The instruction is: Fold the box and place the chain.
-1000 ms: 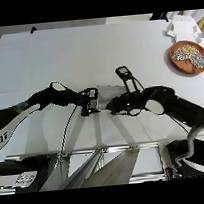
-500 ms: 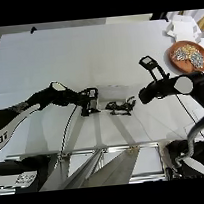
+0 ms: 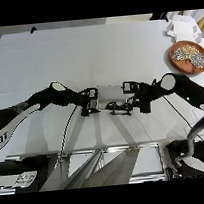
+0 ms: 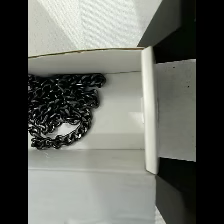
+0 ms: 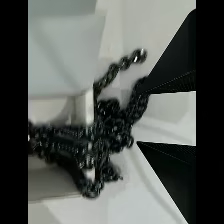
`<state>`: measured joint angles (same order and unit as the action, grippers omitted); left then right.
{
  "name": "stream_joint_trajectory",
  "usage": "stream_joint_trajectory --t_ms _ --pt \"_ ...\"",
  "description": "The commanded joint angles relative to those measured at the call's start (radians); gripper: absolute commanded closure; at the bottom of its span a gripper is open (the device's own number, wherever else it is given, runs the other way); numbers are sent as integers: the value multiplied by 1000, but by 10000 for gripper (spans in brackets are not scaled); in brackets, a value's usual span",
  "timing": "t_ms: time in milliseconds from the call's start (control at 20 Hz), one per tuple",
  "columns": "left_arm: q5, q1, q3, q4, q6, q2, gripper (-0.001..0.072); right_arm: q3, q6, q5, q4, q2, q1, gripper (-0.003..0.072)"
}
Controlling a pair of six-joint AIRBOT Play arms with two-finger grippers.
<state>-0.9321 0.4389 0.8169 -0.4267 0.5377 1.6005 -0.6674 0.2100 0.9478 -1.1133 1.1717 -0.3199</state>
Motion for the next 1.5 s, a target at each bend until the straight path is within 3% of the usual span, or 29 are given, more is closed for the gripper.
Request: stream_joint_trajectory --t_ms 0,300,450,750,800,900,1100,1250,1450 --pt "1 -1 0 0 0 0 556 80 -163 -29 85 -6 -5 354" --pt "0 -1 0 0 0 0 556 112 -167 -163 171 -8 -5 354" --pt "0 -1 0 0 0 0 556 113 -167 -178 172 -7 -5 393" --pt "0 -1 0 0 0 0 556 135 -167 -224 171 -7 -5 396" --pt "0 -1 0 0 0 0 556 145 -167 -225 171 -7 -5 407" --pt "0 -1 0 0 0 0 556 164 -167 -233 170 -7 -5 531" --pt "0 -1 0 0 0 0 556 165 -166 -235 171 -9 -5 652" --pt "0 -1 0 0 0 0 556 165 -158 -235 171 -48 -5 669" --pt "0 -1 0 0 0 0 556 165 -66 -226 163 -193 -4 669"
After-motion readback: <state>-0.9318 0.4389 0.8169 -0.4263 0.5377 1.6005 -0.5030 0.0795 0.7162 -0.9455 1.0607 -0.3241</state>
